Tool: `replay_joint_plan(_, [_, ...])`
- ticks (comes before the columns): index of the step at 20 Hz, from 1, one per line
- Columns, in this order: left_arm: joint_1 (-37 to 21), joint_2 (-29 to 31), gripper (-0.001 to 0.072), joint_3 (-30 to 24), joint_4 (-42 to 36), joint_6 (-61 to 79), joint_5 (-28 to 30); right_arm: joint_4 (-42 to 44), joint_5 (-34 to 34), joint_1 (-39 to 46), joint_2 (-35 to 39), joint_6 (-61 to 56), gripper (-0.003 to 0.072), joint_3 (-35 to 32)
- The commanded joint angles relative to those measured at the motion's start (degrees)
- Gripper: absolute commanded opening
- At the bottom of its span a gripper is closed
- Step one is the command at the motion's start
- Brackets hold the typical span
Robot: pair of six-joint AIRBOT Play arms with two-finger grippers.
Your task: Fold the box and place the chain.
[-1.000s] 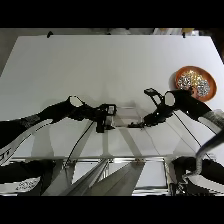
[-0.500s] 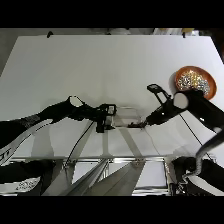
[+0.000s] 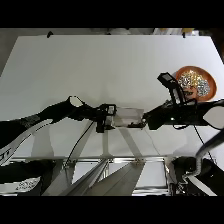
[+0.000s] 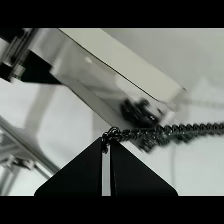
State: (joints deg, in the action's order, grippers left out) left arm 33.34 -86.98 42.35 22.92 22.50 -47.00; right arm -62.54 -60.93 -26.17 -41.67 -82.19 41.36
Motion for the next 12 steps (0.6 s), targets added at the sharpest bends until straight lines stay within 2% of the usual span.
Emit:
replay_joint_plan(1, [0.0,0.0,0.0272,0.0,0.0,0.0,0.0,3.3,9.8,-6.1,0.2,0.2,0.001,0.1])
replay_joint_plan(5, [0.0,0.0,0.0272,0.0,0.0,0.0,0.0,5.2,17.4,-11.8,-4.3,0.2,0.001,0.1])
replay_joint_plan(10, [0.0,0.0,0.0272,0.0,0.0,0.0,0.0,4.3,18.4,-13.4,-13.3,0.2,0.0011,0.1])
replay_joint_plan(11, [0.0,0.0,0.0272,0.0,0.0,0.0,0.0,3.7,17.7,-13.4,-14.8,0.2,0.0021,0.1])
replay_joint_plan(12, [0.0,0.0,0.0272,0.0,0.0,0.0,0.0,3.1,17.0,-13.4,-15.7,0.2,0.0099,0.1])
